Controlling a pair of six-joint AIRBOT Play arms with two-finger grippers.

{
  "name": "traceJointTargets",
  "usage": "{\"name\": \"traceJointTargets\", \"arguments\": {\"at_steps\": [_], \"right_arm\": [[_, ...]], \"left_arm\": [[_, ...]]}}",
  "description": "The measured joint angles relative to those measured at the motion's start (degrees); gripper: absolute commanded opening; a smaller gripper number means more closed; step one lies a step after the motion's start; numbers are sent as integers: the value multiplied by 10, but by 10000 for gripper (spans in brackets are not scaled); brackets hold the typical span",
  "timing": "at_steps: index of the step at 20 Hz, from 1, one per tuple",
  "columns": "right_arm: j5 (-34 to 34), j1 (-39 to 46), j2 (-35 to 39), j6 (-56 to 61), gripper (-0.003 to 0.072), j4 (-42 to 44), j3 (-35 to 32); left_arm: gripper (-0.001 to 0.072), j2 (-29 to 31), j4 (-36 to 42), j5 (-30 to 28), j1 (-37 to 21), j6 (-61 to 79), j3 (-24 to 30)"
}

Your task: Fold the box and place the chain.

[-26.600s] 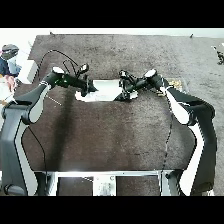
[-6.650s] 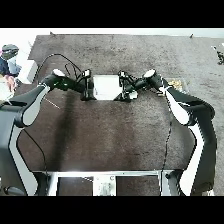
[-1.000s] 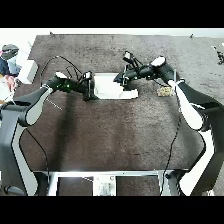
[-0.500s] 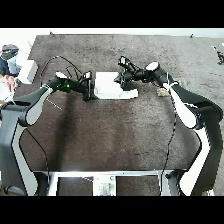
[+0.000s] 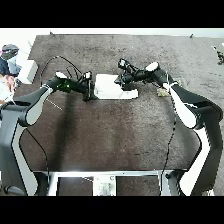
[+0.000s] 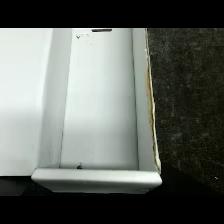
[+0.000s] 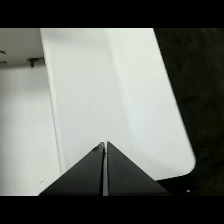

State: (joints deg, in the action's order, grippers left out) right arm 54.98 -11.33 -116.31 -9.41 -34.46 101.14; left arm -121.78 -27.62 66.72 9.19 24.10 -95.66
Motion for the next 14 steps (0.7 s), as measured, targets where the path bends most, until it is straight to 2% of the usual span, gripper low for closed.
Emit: {"name": "traceJointTargets", "arguments": {"at_steps": [3, 4, 6, 9, 14], "right_arm": [[17, 5, 41, 4, 37, -17, 0], [27, 8, 56, 12, 127, -31, 0], [64, 12, 84, 32, 720, -73, 0], [110, 12, 106, 64, 720, -146, -3], [105, 13, 117, 78, 720, -207, -47]], "left_arm": [[289, 0, 0, -1, 0, 0, 0], [288, 0, 0, -1, 0, 0, 0], [289, 0, 0, -1, 0, 0, 0], [288, 0, 0, -1, 0, 0, 0], [288, 0, 0, -1, 0, 0, 0]]}}
